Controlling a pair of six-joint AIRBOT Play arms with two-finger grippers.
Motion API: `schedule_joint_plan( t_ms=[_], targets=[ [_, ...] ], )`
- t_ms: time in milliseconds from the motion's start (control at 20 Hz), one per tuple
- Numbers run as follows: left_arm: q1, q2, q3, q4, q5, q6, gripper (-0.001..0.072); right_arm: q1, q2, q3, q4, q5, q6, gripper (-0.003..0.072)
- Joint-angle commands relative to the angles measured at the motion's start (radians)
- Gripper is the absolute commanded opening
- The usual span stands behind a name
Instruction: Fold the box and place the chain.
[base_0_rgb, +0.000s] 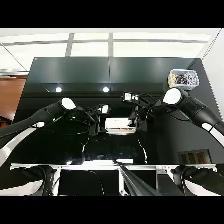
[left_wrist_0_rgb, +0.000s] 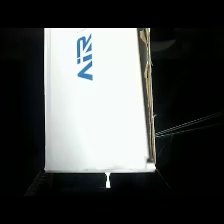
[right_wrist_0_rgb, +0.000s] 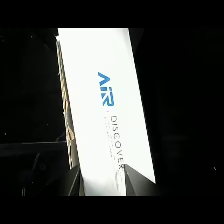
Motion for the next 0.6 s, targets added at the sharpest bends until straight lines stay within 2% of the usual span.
schedule_joint_plan(
  t_ms=[0, 50, 100, 150, 450, 500, 550],
  targets=[
    [0.0, -0.001, 0.001, 0.0, -0.001, 0.002, 0.0407, 0.002, 0.0, -0.001, -0.001, -0.014, 0.012, 0.03],
    [-0.001, -0.001, 0.001, 0.0, -0.002, 0.002, 0.0407, 0.002, 0.0, -0.001, -0.001, -0.014, 0.012, 0.0299],
    [-0.001, -0.001, 0.001, 0.0, -0.002, 0.002, 0.0407, 0.002, 0.0, -0.001, -0.001, -0.014, 0.012, 0.0235],
    [-0.001, -0.001, 0.001, 0.0, -0.004, 0.002, 0.0407, 0.002, 0.0, -0.001, -0.001, -0.014, 0.012, 0.023],
    [-0.001, -0.001, 0.001, 0.0, -0.004, 0.002, 0.0407, 0.002, -0.001, -0.002, -0.001, -0.013, 0.023, 0.0233],
    [-0.001, -0.001, 0.001, 0.0, -0.004, 0.002, 0.0407, 0.002, -0.001, -0.002, -0.001, -0.013, 0.034, 0.0264],
    [-0.001, -0.001, 0.001, 0.0, -0.004, 0.002, 0.0407, 0.002, -0.001, -0.002, -0.001, -0.01, 0.035, 0.0262]
  ],
)
